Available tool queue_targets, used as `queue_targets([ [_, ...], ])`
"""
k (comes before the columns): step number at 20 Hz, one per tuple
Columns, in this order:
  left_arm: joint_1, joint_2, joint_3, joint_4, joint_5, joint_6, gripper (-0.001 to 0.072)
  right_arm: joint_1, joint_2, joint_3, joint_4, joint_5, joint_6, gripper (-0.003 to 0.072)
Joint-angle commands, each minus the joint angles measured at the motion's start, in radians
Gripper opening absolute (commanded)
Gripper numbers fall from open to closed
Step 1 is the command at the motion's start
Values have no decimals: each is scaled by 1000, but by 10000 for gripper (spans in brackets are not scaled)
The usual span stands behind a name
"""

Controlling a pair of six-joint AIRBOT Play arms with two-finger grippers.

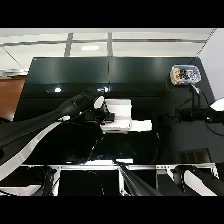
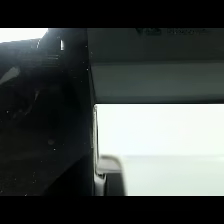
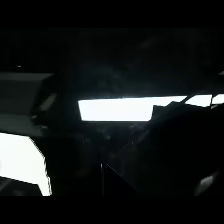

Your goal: Fold the box and place the chain.

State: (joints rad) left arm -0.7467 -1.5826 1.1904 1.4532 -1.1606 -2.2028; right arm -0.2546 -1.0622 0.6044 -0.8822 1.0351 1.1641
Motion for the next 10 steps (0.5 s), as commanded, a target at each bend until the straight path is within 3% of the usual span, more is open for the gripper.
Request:
queue_targets([
  [1, 1, 1, 1, 0, 0, 0, 26, -41, -49, -92, 167, 59, 21, 14],
  [4, 1, 1, 1, 0, 0, 0, 25, 100, -178, -96, 221, 55, -4, 14],
  [6, 1, 1, 1, -1, 0, 0, 26, 184, -259, -96, 393, 76, -168, 15],
  [8, 1, 1, 1, -3, 0, 0, 25, 249, -296, -94, 536, 78, -298, 15],
  [10, 1, 1, 1, -3, 1, 0, 26, 277, -298, -79, 573, 79, -346, 15],
])
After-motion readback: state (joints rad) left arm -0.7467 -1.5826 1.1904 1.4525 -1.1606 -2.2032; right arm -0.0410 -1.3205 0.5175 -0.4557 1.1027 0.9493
